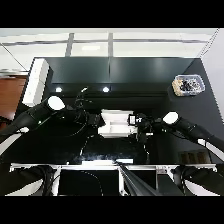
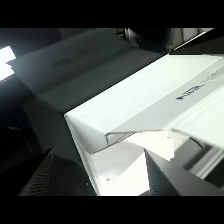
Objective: Fold the box and place the chain.
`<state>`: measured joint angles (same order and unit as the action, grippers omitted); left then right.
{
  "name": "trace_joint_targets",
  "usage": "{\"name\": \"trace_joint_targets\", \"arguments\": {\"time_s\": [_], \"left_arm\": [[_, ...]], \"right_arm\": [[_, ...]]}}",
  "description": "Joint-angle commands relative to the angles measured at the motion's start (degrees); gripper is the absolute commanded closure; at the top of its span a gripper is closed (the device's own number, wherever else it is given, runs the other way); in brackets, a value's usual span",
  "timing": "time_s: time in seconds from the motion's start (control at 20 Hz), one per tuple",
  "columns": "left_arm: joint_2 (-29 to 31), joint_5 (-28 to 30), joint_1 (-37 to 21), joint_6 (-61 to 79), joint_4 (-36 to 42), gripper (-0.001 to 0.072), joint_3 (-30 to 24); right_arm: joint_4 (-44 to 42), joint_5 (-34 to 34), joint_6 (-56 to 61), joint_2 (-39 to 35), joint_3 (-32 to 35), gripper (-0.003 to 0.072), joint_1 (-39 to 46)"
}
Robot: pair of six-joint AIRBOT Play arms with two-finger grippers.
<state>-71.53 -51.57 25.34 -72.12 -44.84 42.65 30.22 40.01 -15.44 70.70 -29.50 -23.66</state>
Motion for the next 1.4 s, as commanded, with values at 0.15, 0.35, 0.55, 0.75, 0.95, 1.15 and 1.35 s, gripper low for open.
{"name": "trace_joint_targets", "arguments": {"time_s": [0.15,0.35,0.55,0.75,0.95,1.15,1.35], "left_arm": [[0.0,1.4,3.7,-10.3,-6.3,0.0090,1.6],[0.0,1.0,6.1,-13.7,-7.7,0.0169,3.3],[0.0,-0.1,8.6,-17.2,-13.4,0.0205,4.8],[0.0,0.1,11.0,-22.8,-17.8,0.0205,4.9],[0.0,3.2,14.0,-28.0,-22.7,0.0219,4.9],[0.0,3.3,14.6,-32.7,-25.3,0.0219,4.9],[-0.7,2.8,14.7,-33.4,-25.2,0.0219,4.9]], "right_arm": [[0.0,0.0,0.0,0.0,0.0,0.0201,-0.1],[0.0,0.0,0.0,0.0,0.0,0.0201,-0.1],[0.0,0.0,0.0,0.0,0.0,0.0201,-0.1],[-0.1,0.0,0.0,0.0,0.0,0.0201,-0.1],[-0.1,-0.2,0.0,0.0,0.0,0.0201,-0.1],[-0.1,-0.2,0.0,0.0,0.0,0.0201,-0.1],[-0.1,-0.2,0.0,0.0,0.0,0.0201,-0.1]]}}
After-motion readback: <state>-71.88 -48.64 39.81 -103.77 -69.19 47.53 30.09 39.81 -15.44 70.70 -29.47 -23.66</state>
